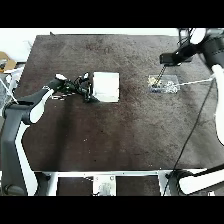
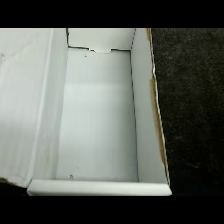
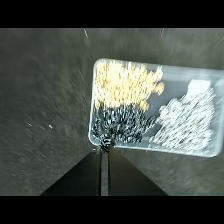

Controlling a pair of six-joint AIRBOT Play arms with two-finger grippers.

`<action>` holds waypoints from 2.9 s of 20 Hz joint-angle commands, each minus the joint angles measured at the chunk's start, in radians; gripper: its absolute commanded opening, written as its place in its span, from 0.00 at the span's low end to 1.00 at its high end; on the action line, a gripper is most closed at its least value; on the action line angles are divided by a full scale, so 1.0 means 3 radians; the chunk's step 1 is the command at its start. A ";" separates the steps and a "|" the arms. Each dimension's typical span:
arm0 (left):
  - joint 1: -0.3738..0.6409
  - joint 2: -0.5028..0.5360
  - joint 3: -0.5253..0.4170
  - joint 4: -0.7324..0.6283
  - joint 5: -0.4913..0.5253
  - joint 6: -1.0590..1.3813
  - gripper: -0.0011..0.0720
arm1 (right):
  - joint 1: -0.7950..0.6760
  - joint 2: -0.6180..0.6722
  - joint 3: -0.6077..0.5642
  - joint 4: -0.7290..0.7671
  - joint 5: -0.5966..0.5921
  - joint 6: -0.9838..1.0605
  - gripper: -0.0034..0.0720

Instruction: Fold the box and place the chain.

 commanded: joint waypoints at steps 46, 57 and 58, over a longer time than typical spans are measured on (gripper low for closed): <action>0.0000 0.0000 0.0001 0.0001 0.0001 0.0000 0.48 | 0.1715 0.0417 -0.0551 0.0371 -0.2252 -0.0468 0.05; 0.0000 0.0000 0.0001 0.0001 0.0001 0.0000 0.48 | 0.1715 0.0389 -0.1577 0.0575 -0.2514 -0.0328 0.05; 0.0000 0.0000 0.0001 0.0001 0.0001 0.0000 0.48 | 0.1699 0.0348 -0.1687 0.0577 -0.2557 -0.0294 0.06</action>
